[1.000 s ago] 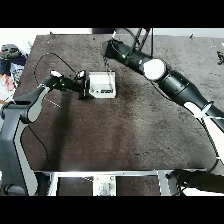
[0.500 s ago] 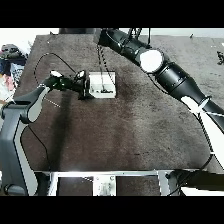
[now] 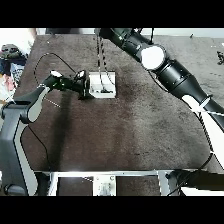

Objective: Fold the box and place the chain.

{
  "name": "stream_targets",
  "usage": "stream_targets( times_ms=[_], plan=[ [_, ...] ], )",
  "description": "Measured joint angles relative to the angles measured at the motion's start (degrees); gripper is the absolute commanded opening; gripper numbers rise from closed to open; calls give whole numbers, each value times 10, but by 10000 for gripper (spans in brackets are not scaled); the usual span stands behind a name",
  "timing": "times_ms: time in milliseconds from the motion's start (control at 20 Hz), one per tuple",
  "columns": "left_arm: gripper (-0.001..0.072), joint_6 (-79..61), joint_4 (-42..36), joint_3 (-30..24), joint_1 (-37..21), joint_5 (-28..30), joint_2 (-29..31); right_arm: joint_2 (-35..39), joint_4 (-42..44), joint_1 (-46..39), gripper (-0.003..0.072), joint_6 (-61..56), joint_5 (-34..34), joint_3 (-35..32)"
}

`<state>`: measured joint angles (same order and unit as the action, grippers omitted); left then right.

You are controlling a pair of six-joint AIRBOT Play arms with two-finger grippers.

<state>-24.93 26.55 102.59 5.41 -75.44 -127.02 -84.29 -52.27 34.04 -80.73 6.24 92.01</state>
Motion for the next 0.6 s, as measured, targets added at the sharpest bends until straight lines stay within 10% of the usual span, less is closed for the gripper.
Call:
stream_targets(
  times_ms=[600],
  plan=[
    [367, 0, 0, 0, 0, 0, 0, -1, -40, -2, 13, 2, 73, -83]
  ],
)
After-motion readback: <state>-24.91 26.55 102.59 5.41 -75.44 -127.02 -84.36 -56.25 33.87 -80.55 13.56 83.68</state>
